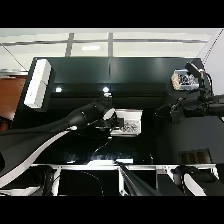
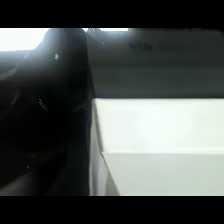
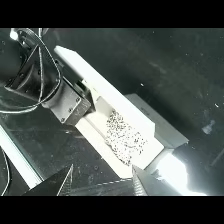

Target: Fold the box and place the chain.

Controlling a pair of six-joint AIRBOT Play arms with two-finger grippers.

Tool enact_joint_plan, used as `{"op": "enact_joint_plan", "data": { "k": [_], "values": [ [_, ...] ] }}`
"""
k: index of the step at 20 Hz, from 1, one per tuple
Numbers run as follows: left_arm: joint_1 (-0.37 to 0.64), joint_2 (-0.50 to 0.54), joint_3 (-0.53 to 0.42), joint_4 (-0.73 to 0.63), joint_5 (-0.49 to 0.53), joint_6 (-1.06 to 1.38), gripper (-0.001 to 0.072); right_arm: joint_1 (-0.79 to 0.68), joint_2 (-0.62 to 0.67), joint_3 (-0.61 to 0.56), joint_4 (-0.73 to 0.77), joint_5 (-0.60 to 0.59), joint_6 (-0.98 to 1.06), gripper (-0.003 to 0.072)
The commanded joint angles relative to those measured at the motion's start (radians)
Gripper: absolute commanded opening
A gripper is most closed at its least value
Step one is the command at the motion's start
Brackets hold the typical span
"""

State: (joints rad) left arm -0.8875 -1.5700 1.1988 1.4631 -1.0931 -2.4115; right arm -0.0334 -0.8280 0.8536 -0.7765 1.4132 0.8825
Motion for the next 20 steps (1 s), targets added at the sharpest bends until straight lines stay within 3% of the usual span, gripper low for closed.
{"op": "enact_joint_plan", "data": {
  "k": [1,4,6,9,11,13,15,16,18,20],
  "values": [
    [0.01,0.013,0.029,-0.031,-0.051,0.05,0.0469,-0.002,0.001,0.0,0.001,-0.001,0.0,0.0441],
    [0.025,0.082,0.053,-0.024,-0.122,0.263,0.0467,-0.002,0.001,0.0,0.001,-0.004,0.0,0.0441],
    [0.049,0.157,0.051,-0.019,-0.241,0.385,0.0467,-0.002,0.001,0.0,0.006,-0.009,0.027,0.044],
    [0.067,0.285,0.041,0.132,-0.403,0.548,0.0467,-0.002,0.001,0.0,0.023,-0.01,0.042,0.0441],
    [0.121,0.381,-0.014,0.216,-0.433,0.59,0.0467,-0.002,0.001,0.0,0.023,-0.01,0.043,0.044],
    [0.268,0.483,-0.135,0.176,-0.402,0.589,0.0467,-0.002,0.001,0.0,0.023,-0.006,0.065,0.0441],
    [0.451,0.579,-0.275,-0.028,-0.245,0.646,0.0467,-0.002,0.001,0.0,0.023,-0.006,0.083,0.0441],
    [0.547,0.625,-0.357,-0.22,-0.12,0.788,0.0467,-0.002,0.001,0.0,0.023,-0.007,0.083,0.044],
    [0.69,0.685,-0.523,-0.684,0.049,1.271,0.0467,-0.002,0.001,0.0,0.016,-0.011,0.083,0.0441],
    [0.742,0.684,-0.648,-0.968,0.097,1.701,0.0468,-0.002,0.001,0.0,0.015,-0.011,0.083,0.0441]
  ]
}}
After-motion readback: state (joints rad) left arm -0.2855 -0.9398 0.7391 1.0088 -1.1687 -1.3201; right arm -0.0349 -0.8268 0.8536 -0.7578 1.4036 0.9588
